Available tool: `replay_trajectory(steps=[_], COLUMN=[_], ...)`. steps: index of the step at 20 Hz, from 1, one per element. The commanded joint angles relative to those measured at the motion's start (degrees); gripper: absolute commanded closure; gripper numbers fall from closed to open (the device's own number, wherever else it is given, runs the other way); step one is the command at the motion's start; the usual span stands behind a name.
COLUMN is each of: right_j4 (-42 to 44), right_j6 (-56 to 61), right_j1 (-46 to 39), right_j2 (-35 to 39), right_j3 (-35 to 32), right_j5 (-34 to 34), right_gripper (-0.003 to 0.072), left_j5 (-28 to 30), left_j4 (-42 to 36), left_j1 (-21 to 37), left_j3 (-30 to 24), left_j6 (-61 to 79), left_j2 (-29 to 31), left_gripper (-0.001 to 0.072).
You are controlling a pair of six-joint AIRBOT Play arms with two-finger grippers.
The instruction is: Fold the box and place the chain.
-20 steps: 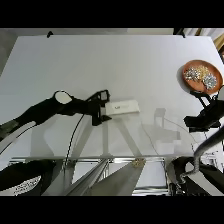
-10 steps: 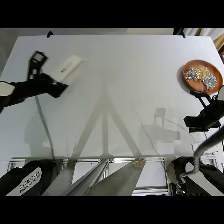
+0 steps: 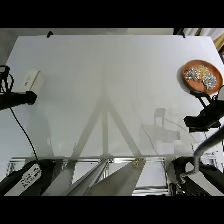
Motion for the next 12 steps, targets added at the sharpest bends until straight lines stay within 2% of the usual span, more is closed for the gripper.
replay_trajectory(steps=[1, 4, 6, 7, 8, 10, 11, 12], right_j4=[0.0, -0.02, 0.0, 0.0, 0.0, 0.0, 0.0, 0.0], right_j6=[0.0, 0.0, 0.0, 0.0, 0.0, 0.0, 0.0, 0.0], right_j1=[-0.02, -0.02, -0.02, -0.02, -0.02, -0.02, -0.02, -0.02], right_j2=[-0.04, -0.04, -0.02, -0.04, -0.04, -0.04, -0.02, -0.04], right_j3=[0.02, 0.02, 0.02, 0.02, 0.02, 0.02, 0.02, 0.02], right_j5=[0.02, 0.0, 0.02, 0.0, 0.0, 0.0, 0.0, 0.0], right_gripper=[0.0666, 0.0666, 0.0666, 0.0666, 0.0666, 0.0666, 0.0666, 0.0666], left_j5=[-1.95, -5.31, -7.41, -8.41, -9.49, -11.17, -11.65, -11.65], left_j4=[5.6, 5.57, 5.38, 5.42, 5.55, 5.57, 5.44, 5.18], left_j1=[0.85, 0.85, 0.83, 0.83, 0.85, 0.85, 0.83, 0.83], left_j3=[-2.51, -2.51, -2.51, -2.51, -2.51, -2.51, -2.51, -2.49], left_j6=[-6.14, -6.16, -6.19, -6.16, -6.16, -6.19, -6.16, -6.14], left_j2=[-0.44, -0.42, -0.42, -0.42, -0.42, -0.39, -0.26, 0.04], left_gripper=[0.0705, 0.0692, 0.0629, 0.0519, 0.0358, 0.0106, 0.0039, 0.0011])
